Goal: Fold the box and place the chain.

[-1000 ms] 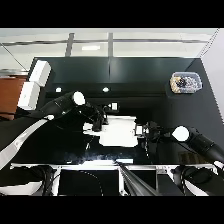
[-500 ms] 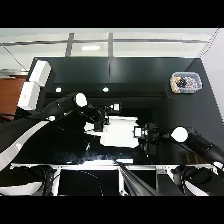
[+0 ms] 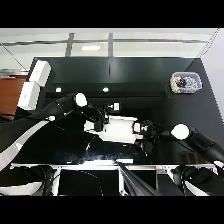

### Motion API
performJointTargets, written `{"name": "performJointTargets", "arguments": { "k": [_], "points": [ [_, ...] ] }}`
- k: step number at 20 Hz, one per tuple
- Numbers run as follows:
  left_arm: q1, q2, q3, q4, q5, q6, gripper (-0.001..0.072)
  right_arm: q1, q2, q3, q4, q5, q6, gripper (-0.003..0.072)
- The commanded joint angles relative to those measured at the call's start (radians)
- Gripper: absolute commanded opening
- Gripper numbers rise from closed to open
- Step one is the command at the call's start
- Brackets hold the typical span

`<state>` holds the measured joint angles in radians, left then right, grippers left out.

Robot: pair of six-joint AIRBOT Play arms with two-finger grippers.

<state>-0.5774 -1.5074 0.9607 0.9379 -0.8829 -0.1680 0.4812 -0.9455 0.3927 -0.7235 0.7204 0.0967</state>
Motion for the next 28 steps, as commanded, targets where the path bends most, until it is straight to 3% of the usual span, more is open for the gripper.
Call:
{"name": "performJointTargets", "arguments": {
  "k": [1,6,11,15,23,28],
  "points": [
    [0.0,0.0,0.001,0.0,-0.004,0.0,0.0027,0.001,0.001,0.015,0.016,-0.002,0.02,0.0603],
    [0.0,0.0,0.0,0.0,-0.008,0.0,0.0027,0.001,0.001,0.015,0.017,-0.005,0.146,0.0603],
    [0.0,0.0,0.0,0.0,-0.008,0.0,0.0027,0.001,0.001,0.035,0.007,-0.019,-0.008,0.0603],
    [0.0,0.0,0.0,0.0,-0.015,0.0,0.0027,-0.024,0.001,0.1,-0.01,-0.046,-0.013,0.0603],
    [0.0,0.0,0.001,-0.004,-0.018,0.0,0.0027,-0.101,-0.032,0.102,-0.005,-0.056,-0.041,0.0602],
    [0.0,0.001,0.001,-0.004,-0.018,0.0,0.0027,-0.138,-0.047,0.102,0.169,-0.029,-0.169,0.0602]
  ]
}}
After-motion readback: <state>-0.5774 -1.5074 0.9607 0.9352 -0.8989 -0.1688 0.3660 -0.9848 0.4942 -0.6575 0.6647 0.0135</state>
